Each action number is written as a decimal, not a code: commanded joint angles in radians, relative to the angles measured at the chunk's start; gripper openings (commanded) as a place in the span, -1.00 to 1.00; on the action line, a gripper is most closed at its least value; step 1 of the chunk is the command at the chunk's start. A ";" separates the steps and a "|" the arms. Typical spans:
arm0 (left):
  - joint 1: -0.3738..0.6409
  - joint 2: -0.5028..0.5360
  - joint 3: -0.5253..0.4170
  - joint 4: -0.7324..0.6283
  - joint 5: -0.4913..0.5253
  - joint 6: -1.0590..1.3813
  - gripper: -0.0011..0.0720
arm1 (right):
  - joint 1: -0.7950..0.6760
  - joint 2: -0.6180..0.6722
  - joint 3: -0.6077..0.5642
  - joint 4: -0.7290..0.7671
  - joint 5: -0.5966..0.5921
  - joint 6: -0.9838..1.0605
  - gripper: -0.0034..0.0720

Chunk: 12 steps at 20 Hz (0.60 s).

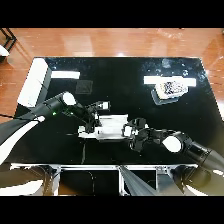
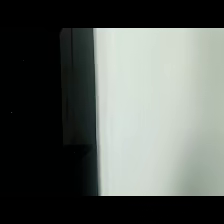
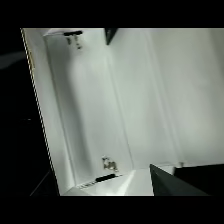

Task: Fold the box and place the chain.

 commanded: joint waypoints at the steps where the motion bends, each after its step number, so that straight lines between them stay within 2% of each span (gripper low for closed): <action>1: 0.000 0.000 0.001 0.000 -0.003 0.000 -0.90 | -0.048 0.000 0.021 0.002 0.009 0.002 0.95; 5: 0.000 0.000 0.001 -0.001 -0.003 0.000 -0.90 | -0.068 -0.001 0.029 0.001 0.108 -0.026 0.95; 8: 0.000 0.000 0.001 -0.001 -0.003 0.000 -0.91 | -0.068 -0.003 0.031 0.008 0.045 -0.026 0.95; 12: 0.000 0.000 0.001 0.000 -0.002 0.000 -0.91 | -0.109 -0.052 0.051 0.027 0.045 -0.028 0.95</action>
